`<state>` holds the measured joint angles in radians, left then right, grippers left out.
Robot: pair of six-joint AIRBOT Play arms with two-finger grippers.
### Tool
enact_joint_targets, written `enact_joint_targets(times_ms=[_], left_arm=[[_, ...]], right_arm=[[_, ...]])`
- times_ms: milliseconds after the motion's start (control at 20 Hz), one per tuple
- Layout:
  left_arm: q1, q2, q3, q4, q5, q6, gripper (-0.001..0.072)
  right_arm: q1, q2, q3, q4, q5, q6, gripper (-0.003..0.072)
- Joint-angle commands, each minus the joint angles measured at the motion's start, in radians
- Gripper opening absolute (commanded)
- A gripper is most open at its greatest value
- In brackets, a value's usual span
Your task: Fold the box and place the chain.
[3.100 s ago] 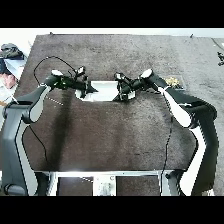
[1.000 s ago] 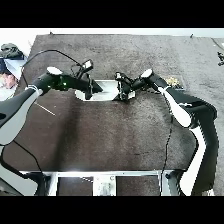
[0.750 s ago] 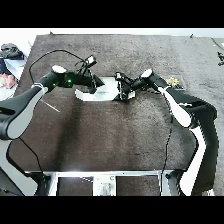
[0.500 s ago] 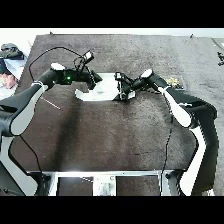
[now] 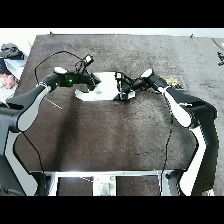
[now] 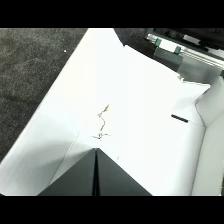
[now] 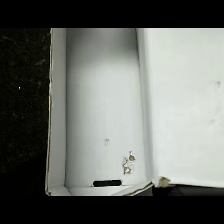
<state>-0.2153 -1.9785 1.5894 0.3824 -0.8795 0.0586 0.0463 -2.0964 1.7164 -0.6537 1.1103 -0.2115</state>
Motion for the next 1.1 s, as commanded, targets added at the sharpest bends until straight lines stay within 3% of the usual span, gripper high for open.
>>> enact_joint_targets(times_ms=[0, 500, 750, 950, 1050], left_arm=[[-0.002, -0.016, 0.001, 0.007, -0.013, -0.002, 0.0008], [0.002, -0.017, 0.010, 0.052, -0.019, 0.010, 0.0009], [0.030, 0.056, 0.039, 0.060, -0.030, 0.029, 0.0009], [0.080, 0.137, 0.070, 0.121, -0.174, 0.029, 0.0011], [0.086, 0.155, 0.071, 0.225, -0.249, 0.029, 0.0012]], right_arm=[[0.001, 0.000, 0.000, -0.001, 0.000, -0.001, 0.0398], [0.001, 0.000, 0.000, -0.001, 0.000, -0.001, 0.0398], [0.001, 0.000, 0.000, -0.001, 0.000, -0.001, 0.0398], [0.001, 0.000, 0.000, -0.001, 0.000, -0.001, 0.0398], [0.001, 0.000, 0.000, -0.001, 0.000, -0.001, 0.0398]])
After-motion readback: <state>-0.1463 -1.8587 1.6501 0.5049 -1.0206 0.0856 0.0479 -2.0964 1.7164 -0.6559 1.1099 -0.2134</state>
